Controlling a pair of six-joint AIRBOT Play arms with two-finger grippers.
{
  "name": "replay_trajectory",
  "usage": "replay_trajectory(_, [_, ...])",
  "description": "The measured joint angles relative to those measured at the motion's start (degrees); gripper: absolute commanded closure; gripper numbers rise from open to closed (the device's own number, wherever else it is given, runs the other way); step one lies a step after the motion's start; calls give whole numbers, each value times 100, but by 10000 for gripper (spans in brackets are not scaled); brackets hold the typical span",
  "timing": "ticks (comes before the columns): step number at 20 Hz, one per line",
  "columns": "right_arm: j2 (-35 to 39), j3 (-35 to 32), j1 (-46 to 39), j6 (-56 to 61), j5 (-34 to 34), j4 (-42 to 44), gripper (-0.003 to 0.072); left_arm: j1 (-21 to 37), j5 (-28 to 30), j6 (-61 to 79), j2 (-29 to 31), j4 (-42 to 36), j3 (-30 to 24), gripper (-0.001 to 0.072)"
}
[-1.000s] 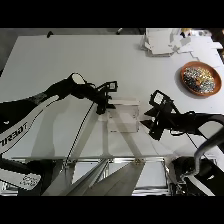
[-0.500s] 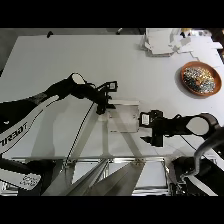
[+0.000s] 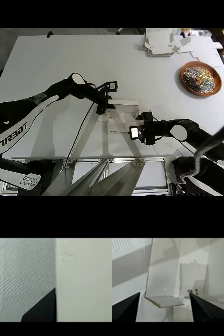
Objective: Fold the box and place the chain.
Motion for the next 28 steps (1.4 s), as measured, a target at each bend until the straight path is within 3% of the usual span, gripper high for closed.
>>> replay_trajectory(12, [-101,-166,105,728,-1110,-46,-17,0,0,-4,0,0,0,699])
replay_trajectory(22, [-125,313,-767,638,-549,90,-19,0,4,-2,0,0,0,699])
replay_trajectory(28, [-431,367,-1329,-586,-273,1298,-19,0,0,0,-2,0,0,699])
